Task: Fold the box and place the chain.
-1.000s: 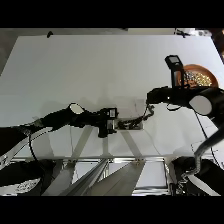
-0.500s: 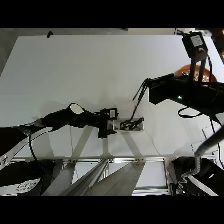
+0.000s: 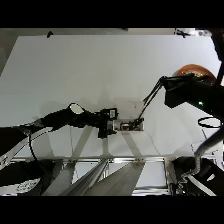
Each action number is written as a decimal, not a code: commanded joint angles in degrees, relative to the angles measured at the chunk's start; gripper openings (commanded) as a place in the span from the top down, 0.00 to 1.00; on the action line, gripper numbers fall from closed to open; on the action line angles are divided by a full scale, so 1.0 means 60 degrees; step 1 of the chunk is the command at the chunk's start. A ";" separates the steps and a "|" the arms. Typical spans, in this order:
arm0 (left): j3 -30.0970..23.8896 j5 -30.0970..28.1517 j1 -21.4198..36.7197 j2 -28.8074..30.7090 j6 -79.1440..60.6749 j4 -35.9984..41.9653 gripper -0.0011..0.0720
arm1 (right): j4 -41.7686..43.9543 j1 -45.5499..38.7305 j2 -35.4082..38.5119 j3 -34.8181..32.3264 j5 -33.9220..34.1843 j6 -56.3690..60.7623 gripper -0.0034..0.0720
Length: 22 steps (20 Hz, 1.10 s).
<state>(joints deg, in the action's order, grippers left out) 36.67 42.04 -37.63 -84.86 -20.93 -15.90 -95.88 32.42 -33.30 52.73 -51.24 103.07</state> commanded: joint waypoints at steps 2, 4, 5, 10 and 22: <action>0.0000 -0.0004 0.0004 0.0007 -0.0004 0.0000 0.51 | -0.0543 0.0011 0.0623 0.0004 -0.0583 0.0543 0.94; 0.0000 -0.0004 0.0004 0.0007 -0.0004 0.0000 0.51 | -0.0495 0.0011 0.0838 0.0004 -0.0586 0.0543 0.94; 0.0000 -0.0004 0.0004 0.0007 -0.0004 0.0000 0.51 | -0.0495 0.0015 0.0925 0.0004 -0.0565 0.0535 0.94; 0.0000 -0.0004 0.0004 0.0007 -0.0004 0.0000 0.51 | 0.1045 0.0015 0.0922 0.0000 -0.0291 -0.0047 0.94; 0.0000 -0.0004 0.0004 0.0007 -0.0004 0.0000 0.51 | 0.2546 0.1617 -0.1883 -0.0204 -0.0433 0.0062 0.94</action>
<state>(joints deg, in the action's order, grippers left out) 36.67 42.04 -37.63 -84.86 -20.93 -15.88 -81.12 39.99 -41.23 52.16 -52.01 101.84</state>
